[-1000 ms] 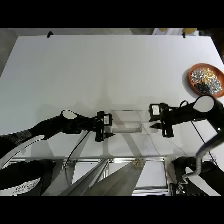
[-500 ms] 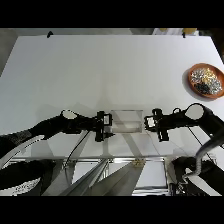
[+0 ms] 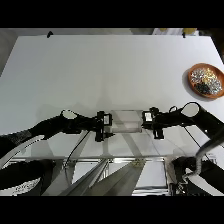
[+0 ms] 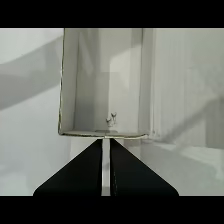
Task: Fold the box and place the chain.
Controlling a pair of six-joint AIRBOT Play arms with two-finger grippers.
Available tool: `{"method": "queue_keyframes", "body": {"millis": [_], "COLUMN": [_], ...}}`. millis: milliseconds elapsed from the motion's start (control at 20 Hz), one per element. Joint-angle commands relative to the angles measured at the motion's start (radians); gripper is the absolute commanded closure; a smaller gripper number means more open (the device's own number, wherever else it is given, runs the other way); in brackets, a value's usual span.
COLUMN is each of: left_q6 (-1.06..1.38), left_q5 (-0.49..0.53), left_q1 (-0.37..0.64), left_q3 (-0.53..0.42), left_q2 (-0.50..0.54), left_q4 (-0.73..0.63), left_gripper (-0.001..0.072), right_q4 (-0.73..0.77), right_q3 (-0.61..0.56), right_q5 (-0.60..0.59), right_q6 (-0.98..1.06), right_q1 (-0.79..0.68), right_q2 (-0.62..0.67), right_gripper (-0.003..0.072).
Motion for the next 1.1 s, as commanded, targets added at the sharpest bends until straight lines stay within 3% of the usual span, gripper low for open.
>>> {"method": "queue_keyframes", "body": {"millis": [0,100,150,200,350,450,600,700,750,850,900,1000,1050], "left_q6": [0.0,0.0,0.0,0.0,0.0,0.0,0.0,0.0,0.0,0.0,0.0,0.0,0.0], "left_q5": [0.0,0.0,0.0,0.0,0.0,0.0,0.0,0.0,0.0,0.0,0.0,0.0,0.0], "left_q1": [0.0,0.0,0.0,0.0,0.0,0.0,0.0,0.0,0.0,0.0,0.0,0.0,0.0], "left_q3": [0.0,0.0,0.0,0.0,0.0,0.0,0.0,0.0,0.0,0.0,0.0,0.0,0.0], "left_q2": [0.0,0.0,0.0,0.0,0.0,0.0,0.0,0.0,0.0,0.0,0.0,0.0,0.0], "left_q4": [0.0,0.0,0.0,0.0,0.0,0.0,0.0,0.0,0.0,0.0,0.0,0.0,0.0], "left_gripper": [0.0438,0.0438,0.0438,0.0438,0.0438,0.0438,0.0438,0.0438,0.0438,0.0438,0.0438,0.0438,0.0438], "right_q4": [0.079,0.103,0.117,0.127,0.126,0.129,0.125,0.122,0.117,0.083,0.04,-0.086,-0.145], "right_q3": [0.0,0.0,0.0,0.0,-0.001,0.0,-0.001,-0.001,-0.001,-0.001,-0.001,-0.001,-0.001], "right_q5": [0.002,0.002,0.003,0.006,-0.011,-0.018,-0.019,-0.019,-0.018,-0.018,-0.016,0.0,0.011], "right_q6": [-0.011,-0.011,-0.011,-0.011,-0.011,-0.011,-0.008,0.013,0.035,0.11,0.165,0.343,0.447], "right_q1": [0.001,0.001,0.001,0.001,0.024,0.043,0.055,0.051,0.051,0.051,0.051,0.051,0.051], "right_q2": [-0.03,-0.037,-0.044,-0.054,-0.067,-0.071,-0.074,-0.074,-0.07,-0.041,-0.014,0.059,0.097], "right_gripper": [0.0627,0.0607,0.05,0.0458,0.045,0.0388,0.0386,0.0226,0.0226,0.025,0.0365,0.0672,0.067]}}
